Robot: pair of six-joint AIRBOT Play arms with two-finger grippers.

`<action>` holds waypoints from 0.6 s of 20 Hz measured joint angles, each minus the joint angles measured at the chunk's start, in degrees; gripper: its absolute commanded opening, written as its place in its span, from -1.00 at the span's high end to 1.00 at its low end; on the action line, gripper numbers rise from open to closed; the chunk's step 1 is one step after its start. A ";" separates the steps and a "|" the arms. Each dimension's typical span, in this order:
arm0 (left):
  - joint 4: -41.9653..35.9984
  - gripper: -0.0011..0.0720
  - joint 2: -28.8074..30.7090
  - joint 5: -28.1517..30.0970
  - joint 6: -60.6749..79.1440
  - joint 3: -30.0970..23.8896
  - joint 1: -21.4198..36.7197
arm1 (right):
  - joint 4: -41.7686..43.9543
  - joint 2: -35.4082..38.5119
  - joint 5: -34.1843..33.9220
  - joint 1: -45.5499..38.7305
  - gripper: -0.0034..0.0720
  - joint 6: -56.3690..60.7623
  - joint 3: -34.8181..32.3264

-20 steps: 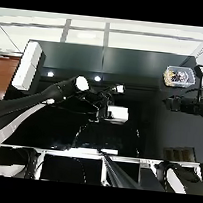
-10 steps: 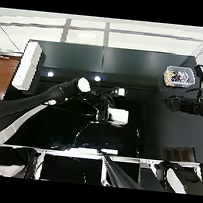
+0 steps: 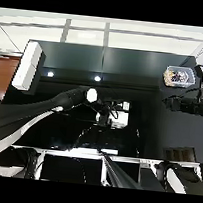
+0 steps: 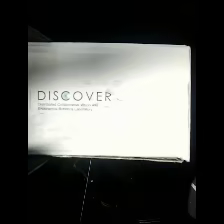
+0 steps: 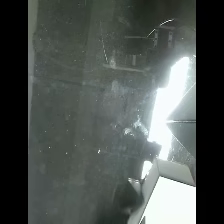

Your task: Fold the box and place the chain.

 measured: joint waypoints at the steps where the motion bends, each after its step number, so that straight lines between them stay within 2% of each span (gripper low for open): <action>1: 0.31 -0.03 0.87 0.17 -1.22 0.00 0.07 | 0.00 0.00 0.00 0.00 0.88 0.00 -0.02; 4: 4.44 -0.03 5.05 -0.48 -10.08 -0.02 2.32 | 0.00 0.00 0.15 -0.02 0.87 0.20 -0.02; 6: 9.18 -0.03 8.66 -3.78 -18.97 -0.39 5.75 | 0.00 0.00 0.20 -0.02 0.88 0.20 0.00; 9: 19.08 -0.03 14.95 -10.32 -32.85 -3.32 14.40 | 0.00 0.00 0.24 0.00 0.88 0.17 -0.02; 12: 26.25 -0.03 21.99 -16.68 -42.27 -9.68 27.12 | 0.00 0.00 0.24 0.00 0.88 0.15 -0.02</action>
